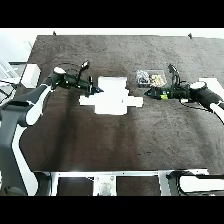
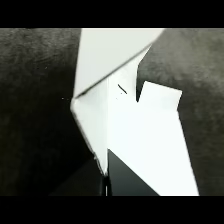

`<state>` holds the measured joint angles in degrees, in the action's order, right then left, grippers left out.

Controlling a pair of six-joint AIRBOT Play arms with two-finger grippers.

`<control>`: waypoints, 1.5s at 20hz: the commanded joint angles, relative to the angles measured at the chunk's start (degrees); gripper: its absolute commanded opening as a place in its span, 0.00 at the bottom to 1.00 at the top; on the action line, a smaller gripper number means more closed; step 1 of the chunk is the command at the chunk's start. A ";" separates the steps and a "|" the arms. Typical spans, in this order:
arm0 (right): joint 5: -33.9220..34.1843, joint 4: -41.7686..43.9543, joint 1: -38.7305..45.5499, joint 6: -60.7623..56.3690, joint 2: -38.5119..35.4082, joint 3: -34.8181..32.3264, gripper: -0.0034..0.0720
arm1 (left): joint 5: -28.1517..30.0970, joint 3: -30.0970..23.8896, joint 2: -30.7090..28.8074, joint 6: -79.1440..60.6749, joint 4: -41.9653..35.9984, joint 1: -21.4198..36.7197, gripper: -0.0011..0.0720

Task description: Fold the box and place the chain.

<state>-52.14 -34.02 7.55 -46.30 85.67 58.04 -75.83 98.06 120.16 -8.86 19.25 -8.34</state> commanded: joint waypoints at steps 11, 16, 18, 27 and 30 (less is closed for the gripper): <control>-0.83 2.97 -0.70 5.05 -3.04 -3.50 0.40 | 7.50 -11.50 -3.19 -18.62 -3.58 -0.09 0.04; 5.27 12.35 -0.68 12.50 -11.69 -11.32 0.33 | 7.43 -11.47 -2.71 -20.02 -3.43 -1.79 0.04; 5.40 12.41 -0.63 12.50 -12.04 -11.67 0.33 | 7.30 -11.37 -2.23 -20.13 -3.91 -1.79 0.04; 4.59 12.87 -1.64 21.16 -13.62 -14.03 0.33 | 9.40 -11.41 -2.05 -20.13 -4.00 -1.79 0.04; 4.55 13.00 -5.92 30.38 -17.64 -16.46 0.40 | 9.38 -11.41 -2.05 -20.11 -4.02 -1.79 0.04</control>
